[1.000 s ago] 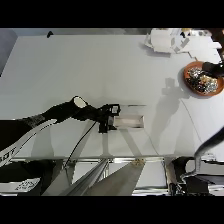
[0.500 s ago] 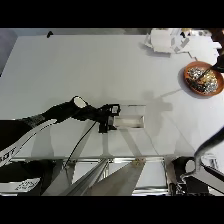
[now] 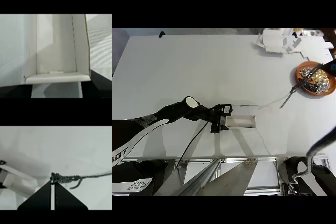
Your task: Fold the box and place the chain.
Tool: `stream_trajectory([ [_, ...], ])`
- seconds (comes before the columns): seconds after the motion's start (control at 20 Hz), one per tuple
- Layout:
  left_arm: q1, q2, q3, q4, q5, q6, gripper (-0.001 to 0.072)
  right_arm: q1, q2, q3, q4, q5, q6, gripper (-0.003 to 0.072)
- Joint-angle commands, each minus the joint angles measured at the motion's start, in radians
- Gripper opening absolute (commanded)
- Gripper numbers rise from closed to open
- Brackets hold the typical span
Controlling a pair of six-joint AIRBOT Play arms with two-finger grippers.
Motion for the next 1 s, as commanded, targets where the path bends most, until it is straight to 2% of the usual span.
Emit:
stream_trajectory([
  [0.0,0.001,0.0,0.0,0.0,0.0,0.0,0.0144,0.138,0.091,0.0,0.003,0.068,0.024,0.0015],
  [0.4,0.001,0.0,0.0,0.0,0.0,0.0,0.0144,0.305,0.162,-0.012,0.017,0.062,0.087,0.0015],
  [0.6,0.001,0.0,0.0,0.0,0.0,0.0,0.0144,0.409,0.175,-0.109,0.076,0.014,0.084,0.0015],
  [0.95,0.001,0.0,0.0,0.0,0.0,0.0,0.0144,0.624,0.173,-0.34,0.065,-0.305,0.044,0.0015],
])
